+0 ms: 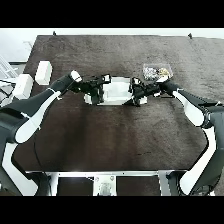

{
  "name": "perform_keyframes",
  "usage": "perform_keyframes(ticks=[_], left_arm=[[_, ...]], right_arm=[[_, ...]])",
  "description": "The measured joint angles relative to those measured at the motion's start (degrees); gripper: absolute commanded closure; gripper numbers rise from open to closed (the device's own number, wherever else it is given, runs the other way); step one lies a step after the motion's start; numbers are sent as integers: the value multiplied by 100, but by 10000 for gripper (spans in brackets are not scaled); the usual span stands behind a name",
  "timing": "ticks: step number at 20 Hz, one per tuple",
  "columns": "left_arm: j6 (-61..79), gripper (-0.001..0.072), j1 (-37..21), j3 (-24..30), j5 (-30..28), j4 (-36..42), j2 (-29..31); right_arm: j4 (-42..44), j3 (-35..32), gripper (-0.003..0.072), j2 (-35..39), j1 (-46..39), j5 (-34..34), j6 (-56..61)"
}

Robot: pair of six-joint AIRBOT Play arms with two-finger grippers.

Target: Fold the box and place the chain.

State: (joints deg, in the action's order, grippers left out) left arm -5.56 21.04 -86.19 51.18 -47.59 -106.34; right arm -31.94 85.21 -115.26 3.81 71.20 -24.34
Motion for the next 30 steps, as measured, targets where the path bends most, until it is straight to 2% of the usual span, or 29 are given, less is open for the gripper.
perform_keyframes(ticks=[7,12,20,21,22,28,29,30], left_arm=[[9,144,7,76,66,273,2],[516,144,4,289,-31,564,7],[730,141,4,350,-107,667,7],[739,124,4,352,-109,667,7],[752,-11,4,352,-109,667,7],[758,3,4,352,-96,634,4],[756,35,7,352,-94,629,4],[748,283,7,352,-92,623,4]], right_arm=[[-17,0,208,0,2,37,-20],[-20,0,208,0,4,44,-22],[-13,0,208,0,4,39,-15],[-13,0,208,0,2,39,-15],[-13,0,208,0,4,37,-17],[-9,0,208,0,7,37,-9],[-9,0,208,0,7,37,-9],[-9,0,208,0,7,37,-7]])
